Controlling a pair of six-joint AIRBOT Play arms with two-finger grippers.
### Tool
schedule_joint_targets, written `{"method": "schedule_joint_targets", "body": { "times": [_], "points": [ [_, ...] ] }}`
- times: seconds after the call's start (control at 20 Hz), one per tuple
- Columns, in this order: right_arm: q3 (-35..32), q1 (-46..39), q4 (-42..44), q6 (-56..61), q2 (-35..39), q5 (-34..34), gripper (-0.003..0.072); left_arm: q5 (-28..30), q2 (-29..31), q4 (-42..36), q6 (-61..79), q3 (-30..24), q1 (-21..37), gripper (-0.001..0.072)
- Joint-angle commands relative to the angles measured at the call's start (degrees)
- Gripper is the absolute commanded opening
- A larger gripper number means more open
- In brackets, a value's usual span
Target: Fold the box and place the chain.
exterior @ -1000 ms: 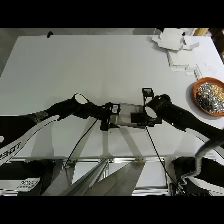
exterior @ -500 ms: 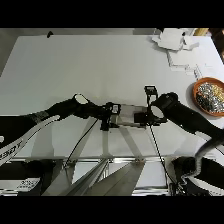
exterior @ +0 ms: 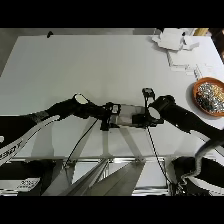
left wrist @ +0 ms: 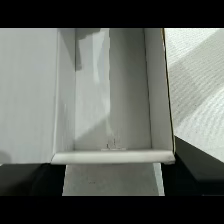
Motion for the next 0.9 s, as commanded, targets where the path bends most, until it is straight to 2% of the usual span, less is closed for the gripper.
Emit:
{"method": "schedule_joint_targets", "body": {
  "times": [0.0, 0.05, 0.15, 0.3, 0.35, 0.45, 0.65, 0.85],
  "points": [
    [-0.2, 0.0, 0.4, 0.0, -1.3, 0.7, 0.0168, 0.0, 0.0, 0.0, 0.0, 0.0, 0.0, 0.0432],
    [-0.2, 0.0, 0.4, 0.0, -1.3, 0.7, 0.0148, 0.0, 0.0, 0.0, 0.0, 0.0, 0.0, 0.0432],
    [-0.2, 0.0, 0.3, -0.1, -1.3, 0.7, 0.0019, 0.0, 0.0, 0.0, 0.0, 0.0, 0.0, 0.0432],
    [-0.2, 0.0, 0.2, -0.3, -1.3, 0.7, 0.0019, 0.0, 0.0, 0.0, 0.0, 0.0, 0.0, 0.0432],
    [-0.2, 0.0, 0.4, -1.3, -1.2, 0.7, 0.0028, 0.0, 0.0, 0.0, 0.0, 0.0, 0.0, 0.0432],
    [-0.2, 0.0, 0.4, -2.7, 0.0, 0.7, 0.0193, 0.0, 0.0, 0.0, 0.0, 0.0, 0.0, 0.0432],
    [-0.2, 0.0, -1.1, -5.1, 6.1, 1.5, 0.0203, 0.0, 0.0, 0.0, 0.0, 0.0, 0.0, 0.0432],
    [2.8, 0.0, 0.3, -14.8, 14.0, 7.8, 0.0204, 0.0, 0.0, 0.0, 0.0, 0.0, 0.0, 0.0432]
  ]
}}
